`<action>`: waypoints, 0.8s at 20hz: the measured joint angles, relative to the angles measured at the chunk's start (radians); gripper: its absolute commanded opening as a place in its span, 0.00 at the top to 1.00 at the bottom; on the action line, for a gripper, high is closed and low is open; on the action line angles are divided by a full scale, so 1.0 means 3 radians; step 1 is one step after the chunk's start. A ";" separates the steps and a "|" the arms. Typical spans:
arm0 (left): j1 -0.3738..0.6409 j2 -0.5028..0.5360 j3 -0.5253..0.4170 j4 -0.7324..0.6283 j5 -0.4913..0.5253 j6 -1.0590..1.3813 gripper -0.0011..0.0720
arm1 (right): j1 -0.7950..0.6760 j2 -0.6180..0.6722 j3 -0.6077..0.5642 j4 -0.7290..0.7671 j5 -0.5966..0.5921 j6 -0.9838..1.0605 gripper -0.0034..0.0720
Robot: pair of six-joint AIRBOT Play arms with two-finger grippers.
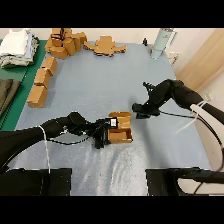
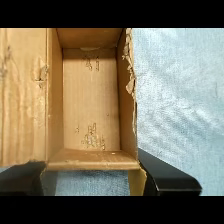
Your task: Fold the box.
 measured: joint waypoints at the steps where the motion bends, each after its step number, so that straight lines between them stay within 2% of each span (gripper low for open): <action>1: 0.0000 0.0000 0.0000 0.0000 0.0001 0.0000 0.58 | -0.0192 -0.0117 0.0015 0.0450 0.0005 -0.0408 0.95; 3: 0.0000 0.0000 0.0000 0.0000 0.0001 0.0000 0.58 | -0.0484 -0.0355 0.0071 0.1218 -0.0108 -0.1128 0.95; 6: 0.0000 0.0000 0.0000 0.0000 0.0001 0.0000 0.58 | -0.0623 -0.0628 0.0141 0.1854 -0.0558 -0.1848 0.95; 9: 0.0000 0.0000 0.0000 0.0000 0.0001 0.0000 0.58 | -0.0538 -0.0721 0.0116 0.2118 -0.0880 -0.2289 0.95; 12: 0.0000 0.0000 0.0000 -0.0001 0.0001 0.0000 0.58 | -0.0346 -0.0664 -0.0047 0.2201 -0.1033 -0.2580 0.95; 16: 0.0000 0.0000 0.0001 -0.0001 0.0000 0.0000 0.58 | -0.0112 -0.0374 -0.0394 0.2199 -0.0926 -0.2813 0.95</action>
